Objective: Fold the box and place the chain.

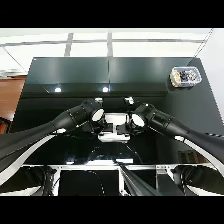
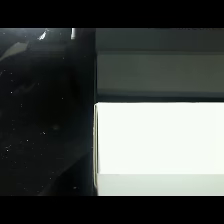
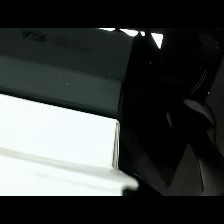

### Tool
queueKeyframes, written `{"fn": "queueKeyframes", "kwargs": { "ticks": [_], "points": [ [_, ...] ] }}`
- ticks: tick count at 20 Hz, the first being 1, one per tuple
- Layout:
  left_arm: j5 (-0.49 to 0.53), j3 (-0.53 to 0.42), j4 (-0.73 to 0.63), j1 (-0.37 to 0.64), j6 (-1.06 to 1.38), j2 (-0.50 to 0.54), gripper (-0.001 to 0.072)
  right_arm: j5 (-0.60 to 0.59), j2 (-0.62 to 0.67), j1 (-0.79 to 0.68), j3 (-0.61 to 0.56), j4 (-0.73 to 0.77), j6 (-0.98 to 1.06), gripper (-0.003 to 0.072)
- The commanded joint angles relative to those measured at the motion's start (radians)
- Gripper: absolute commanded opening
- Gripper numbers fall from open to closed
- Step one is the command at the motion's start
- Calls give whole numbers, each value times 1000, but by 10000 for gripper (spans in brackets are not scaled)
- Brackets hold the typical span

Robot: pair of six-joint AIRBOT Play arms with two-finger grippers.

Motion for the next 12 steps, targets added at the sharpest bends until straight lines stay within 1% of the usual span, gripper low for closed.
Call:
{"fn": "queueKeyframes", "kwargs": {
  "ticks": [1,3,6,10,11,12],
  "points": [
    [-3,1,0,1,0,0,31,7,-16,3,2,-6,45,199],
    [-3,1,0,1,0,0,31,7,-23,3,2,-4,61,199],
    [-3,1,0,1,0,0,31,-40,-31,3,2,-2,71,199],
    [-3,1,0,1,0,0,31,-12,-53,3,2,-6,112,197],
    [-3,1,0,1,0,0,31,-13,-55,3,2,-4,121,185],
    [-3,1,0,1,0,0,31,-23,-55,3,2,-4,123,103]
  ]
}}
